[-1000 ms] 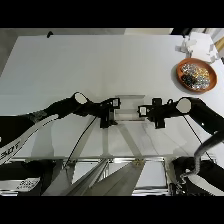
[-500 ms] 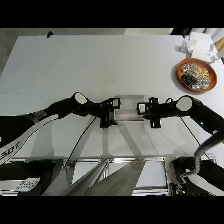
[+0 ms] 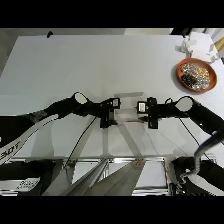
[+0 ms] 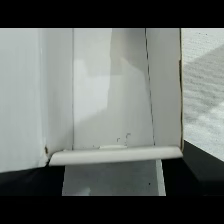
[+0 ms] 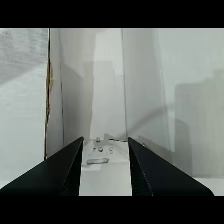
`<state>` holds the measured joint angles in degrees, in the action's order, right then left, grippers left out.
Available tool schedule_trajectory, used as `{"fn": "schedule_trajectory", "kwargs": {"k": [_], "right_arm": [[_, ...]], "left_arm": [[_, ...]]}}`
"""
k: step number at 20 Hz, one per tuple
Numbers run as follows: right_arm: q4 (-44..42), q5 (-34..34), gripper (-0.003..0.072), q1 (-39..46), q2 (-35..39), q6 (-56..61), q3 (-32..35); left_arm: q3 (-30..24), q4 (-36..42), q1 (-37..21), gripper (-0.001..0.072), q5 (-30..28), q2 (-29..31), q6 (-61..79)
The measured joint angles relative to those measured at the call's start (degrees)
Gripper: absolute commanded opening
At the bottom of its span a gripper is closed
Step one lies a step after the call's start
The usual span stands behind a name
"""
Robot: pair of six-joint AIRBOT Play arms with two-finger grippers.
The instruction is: Fold the box and place the chain.
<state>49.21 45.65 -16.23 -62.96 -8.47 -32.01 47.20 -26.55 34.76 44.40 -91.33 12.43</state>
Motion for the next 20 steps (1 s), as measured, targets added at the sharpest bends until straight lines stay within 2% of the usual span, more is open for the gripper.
{"fn": "schedule_trajectory", "kwargs": {"k": [1,2,3,6,8,13,17,20], "right_arm": [[-0.13,-0.07,0.0343,0.00,0.00,-0.20,0.09],[-0.17,-0.11,0.0392,0.00,0.00,-0.37,0.11],[-0.28,-0.13,0.0481,0.00,0.00,-0.37,0.13],[-0.37,-0.31,0.0482,-0.39,0.00,-0.55,0.31],[-0.26,-0.61,0.0437,-1.20,0.00,-0.61,0.48],[2.82,0.22,0.0018,-2.25,2.67,2.54,0.63],[11.06,2.62,0.0014,-2.19,11.37,13.44,0.66],[14.64,3.93,0.0014,-0.11,18.27,30.64,0.66]], "left_arm": [[0.00,0.00,0.00,0.0206,0.00,0.00,-0.02],[0.00,0.00,0.00,0.0206,0.00,0.00,-0.02],[0.00,0.00,0.00,0.0206,0.02,0.00,0.00],[0.00,0.00,0.00,0.0206,0.00,0.00,0.00],[0.00,-0.02,0.00,0.0206,0.00,0.00,0.02],[0.00,-0.02,-0.02,0.0206,0.02,0.00,0.02],[0.00,0.00,-0.02,0.0206,0.02,0.00,0.00],[0.00,0.00,-0.02,0.0206,0.02,0.00,0.00]]}}
